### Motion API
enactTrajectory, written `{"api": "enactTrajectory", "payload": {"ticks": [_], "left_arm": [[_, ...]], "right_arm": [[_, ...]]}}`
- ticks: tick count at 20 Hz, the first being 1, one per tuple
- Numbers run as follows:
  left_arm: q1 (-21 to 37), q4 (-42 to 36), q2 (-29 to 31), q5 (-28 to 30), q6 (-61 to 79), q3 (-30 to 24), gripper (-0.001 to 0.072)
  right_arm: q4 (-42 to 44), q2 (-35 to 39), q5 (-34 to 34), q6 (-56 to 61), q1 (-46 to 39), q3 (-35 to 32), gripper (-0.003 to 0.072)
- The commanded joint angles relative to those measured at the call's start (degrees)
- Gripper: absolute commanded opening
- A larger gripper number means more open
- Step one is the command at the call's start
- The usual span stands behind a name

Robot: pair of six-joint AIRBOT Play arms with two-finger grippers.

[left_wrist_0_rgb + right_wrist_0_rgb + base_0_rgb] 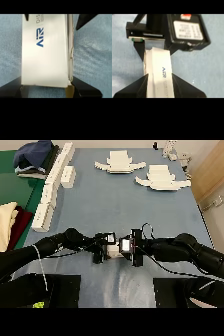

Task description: Fold the box.

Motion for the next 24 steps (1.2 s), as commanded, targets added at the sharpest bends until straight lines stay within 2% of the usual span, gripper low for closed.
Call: {"api": "enactTrajectory", "payload": {"ticks": [1,2,3,4,6,17,18,19,20,23,24], "left_arm": [[0.0,0.0,0.0,0.0,0.0,0.0,0.0507],[0.0,0.0,0.0,0.0,0.0,0.0,0.0507],[0.0,0.0,0.0,0.0,0.0,0.0,0.0507],[0.0,0.0,0.0,0.0,0.0,0.0,0.0507],[0.0,0.0,0.0,0.0,0.0,0.0,0.0507],[0.0,0.0,0.0,0.0,0.0,0.0,0.0507],[0.0,0.0,0.0,0.0,0.0,0.0,0.0507],[0.0,0.0,0.0,0.0,0.0,0.0,0.0507],[0.0,0.0,0.0,0.0,0.0,0.0,0.0507],[0.0,0.0,0.0,0.0,0.0,0.0,0.0507],[0.0,0.0,0.0,0.0,0.0,0.0,0.0507]], "right_arm": [[-1.8,2.5,0.1,2.8,-0.1,-3.6,0.0435],[-1.9,2.6,0.1,2.7,-0.1,-4.3,0.0387],[-2.2,2.6,0.2,2.7,-0.1,-4.6,0.0272],[-2.5,2.6,0.7,2.7,-0.1,-4.7,0.0257],[-3.6,2.6,2.1,2.7,-0.1,-4.7,0.0158],[-3.4,2.3,3.1,3.0,0.0,-6.2,0.0158],[-3.3,2.5,3.1,3.0,0.0,-6.2,0.0187],[-2.7,3.1,3.1,3.0,0.1,-6.2,0.0341],[-1.5,4.1,3.1,3.0,0.2,-6.2,0.0377],[2.2,7.2,3.6,4.2,0.1,-6.2,0.0375],[2.8,7.6,4.9,7.6,0.1,-6.3,0.0343]]}}
